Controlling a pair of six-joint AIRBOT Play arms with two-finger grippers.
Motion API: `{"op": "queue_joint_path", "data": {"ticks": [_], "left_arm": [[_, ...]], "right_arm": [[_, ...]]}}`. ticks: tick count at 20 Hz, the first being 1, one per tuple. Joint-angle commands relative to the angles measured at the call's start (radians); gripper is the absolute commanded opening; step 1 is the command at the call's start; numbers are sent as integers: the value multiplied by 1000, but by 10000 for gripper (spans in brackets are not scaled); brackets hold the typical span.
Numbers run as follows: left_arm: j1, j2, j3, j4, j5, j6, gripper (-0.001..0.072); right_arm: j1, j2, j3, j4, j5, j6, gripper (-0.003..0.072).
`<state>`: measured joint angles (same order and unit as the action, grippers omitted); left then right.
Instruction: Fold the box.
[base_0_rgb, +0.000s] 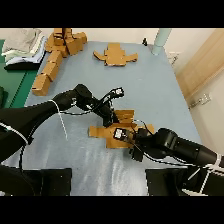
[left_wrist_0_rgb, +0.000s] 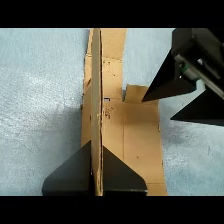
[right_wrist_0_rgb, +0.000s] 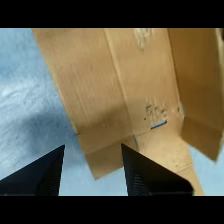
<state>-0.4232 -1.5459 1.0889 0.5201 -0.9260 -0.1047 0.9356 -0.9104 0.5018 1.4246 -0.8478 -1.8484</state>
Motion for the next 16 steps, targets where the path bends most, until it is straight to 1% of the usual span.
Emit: {"op": "queue_joint_path", "data": {"ticks": [1, 5, 10, 16], "left_arm": [[1, 0, 1, 0, 0, 0, 13], [1, 0, 1, 0, 0, 0, 13], [1, 0, 1, 0, 0, 0, 13], [1, 0, 1, 0, 0, 0, 13]], "right_arm": [[18, -37, -5, -67, 79, -11, 560], [18, -38, -5, -110, 84, -11, 560], [18, -38, -5, -108, 81, -11, 560], [19, -38, -5, -43, 65, -11, 560]]}}
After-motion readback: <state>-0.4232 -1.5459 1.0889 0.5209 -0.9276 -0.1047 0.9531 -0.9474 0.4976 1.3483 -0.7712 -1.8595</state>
